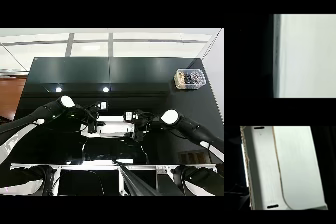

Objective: Fold the box and place the chain.

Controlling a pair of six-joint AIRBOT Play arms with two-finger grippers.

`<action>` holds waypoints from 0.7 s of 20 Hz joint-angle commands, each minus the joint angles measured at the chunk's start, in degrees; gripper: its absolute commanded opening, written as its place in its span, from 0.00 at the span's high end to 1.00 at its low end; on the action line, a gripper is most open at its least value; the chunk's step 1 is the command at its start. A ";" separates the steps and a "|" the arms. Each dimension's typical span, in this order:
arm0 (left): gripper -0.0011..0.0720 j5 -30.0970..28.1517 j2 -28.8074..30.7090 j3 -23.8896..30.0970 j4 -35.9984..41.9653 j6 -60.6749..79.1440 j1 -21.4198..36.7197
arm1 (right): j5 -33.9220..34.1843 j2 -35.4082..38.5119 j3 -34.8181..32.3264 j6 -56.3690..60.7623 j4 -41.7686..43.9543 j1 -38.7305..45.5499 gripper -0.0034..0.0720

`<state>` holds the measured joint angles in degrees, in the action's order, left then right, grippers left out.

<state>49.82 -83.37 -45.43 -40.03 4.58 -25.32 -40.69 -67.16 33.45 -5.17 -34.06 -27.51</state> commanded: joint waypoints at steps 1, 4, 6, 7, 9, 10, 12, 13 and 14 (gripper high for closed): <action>0.94 -0.11 -0.04 0.02 0.02 -0.15 0.00 | -1.55 -2.54 0.02 -5.22 0.83 0.02 0.07; 0.94 -0.13 -0.04 0.02 0.02 -0.15 0.00 | -1.57 -3.69 0.02 -6.21 0.85 0.02 0.07; 0.94 -0.13 -0.04 0.02 0.02 -0.15 0.00 | -1.53 -4.24 0.02 -6.64 0.83 0.02 0.07; 0.94 -0.13 -0.04 0.02 0.02 -0.15 0.00 | -1.53 -4.39 0.02 -6.75 0.87 0.02 0.07; 0.94 -0.15 -0.04 0.02 0.02 -0.15 0.00 | -1.53 -4.76 0.00 -6.75 0.83 0.02 0.07; 0.94 -0.15 -0.04 0.02 0.02 -0.15 0.00 | -1.51 -4.92 0.00 -6.73 0.81 0.02 0.07; 0.94 -0.15 -0.04 0.02 0.02 -0.15 0.00 | -1.53 -5.29 -0.02 -6.71 0.81 0.02 0.07; 0.94 -0.15 -0.04 0.02 0.02 -0.15 0.00 | -1.53 -5.66 -0.04 -6.67 0.79 0.02 0.07; 0.94 -0.13 -0.04 0.02 0.02 -0.15 0.00 | -1.51 -6.12 -0.04 -6.67 0.79 0.02 0.07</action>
<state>49.69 -83.37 -45.45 -40.05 4.43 -25.32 -42.15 -72.44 33.45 -11.73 -33.26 -27.51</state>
